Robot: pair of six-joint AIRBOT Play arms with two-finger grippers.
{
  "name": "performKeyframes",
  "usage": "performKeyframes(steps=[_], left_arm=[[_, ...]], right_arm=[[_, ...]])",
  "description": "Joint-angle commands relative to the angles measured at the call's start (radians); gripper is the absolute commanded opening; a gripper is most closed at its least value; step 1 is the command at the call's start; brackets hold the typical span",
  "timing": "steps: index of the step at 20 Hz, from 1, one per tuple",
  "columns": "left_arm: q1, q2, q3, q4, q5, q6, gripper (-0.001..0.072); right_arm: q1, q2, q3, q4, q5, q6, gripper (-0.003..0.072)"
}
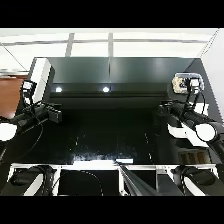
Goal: Fold the box and place the chain.
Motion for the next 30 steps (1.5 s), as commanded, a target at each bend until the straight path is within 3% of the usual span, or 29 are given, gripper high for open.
performKeyframes(steps=[1,15,18,21,23,25,26,27,28,30], left_arm=[[0.0,0.001,-0.001,0.0,0.0,0.0,0.0028],[0.0,0.001,-0.001,0.0,0.001,0.0,0.0028],[0.0,-0.006,-0.001,0.0,0.114,0.007,0.0028],[-0.002,-0.006,-0.001,-0.001,0.196,0.003,0.0029],[-0.002,-0.01,-0.001,-0.001,0.226,0.003,0.0029],[-0.002,-0.027,-0.001,-0.015,0.251,0.003,0.0032],[-0.002,-0.034,-0.001,-0.024,0.249,0.003,0.0076],[-0.003,-0.042,-0.001,-0.025,0.24,0.003,0.0395],[-0.002,-0.048,-0.001,-0.027,0.237,-0.001,0.0705],[-0.002,-0.05,-0.001,-0.026,0.223,0.0,0.0713]], right_arm=[[0.0,0.0,-0.001,0.0,0.0,0.0,0.0013],[0.0,0.0,-0.001,0.0,0.0,0.0,0.0013],[0.0,-0.001,-0.001,0.009,-0.007,0.0,0.0013],[0.0,-0.001,-0.001,0.08,-0.132,0.0,0.0013],[-0.008,-0.01,-0.001,0.072,-0.311,-0.005,0.0013],[-0.097,-0.044,0.028,0.075,-0.414,-0.002,0.0014],[-0.193,-0.083,0.075,0.103,-0.365,-0.001,0.0041],[-0.299,-0.126,0.133,0.114,-0.277,0.001,0.0264],[-0.413,-0.178,0.206,0.109,-0.156,0.0,0.0707],[-0.608,-0.274,0.351,0.018,0.07,-0.024,0.072]])
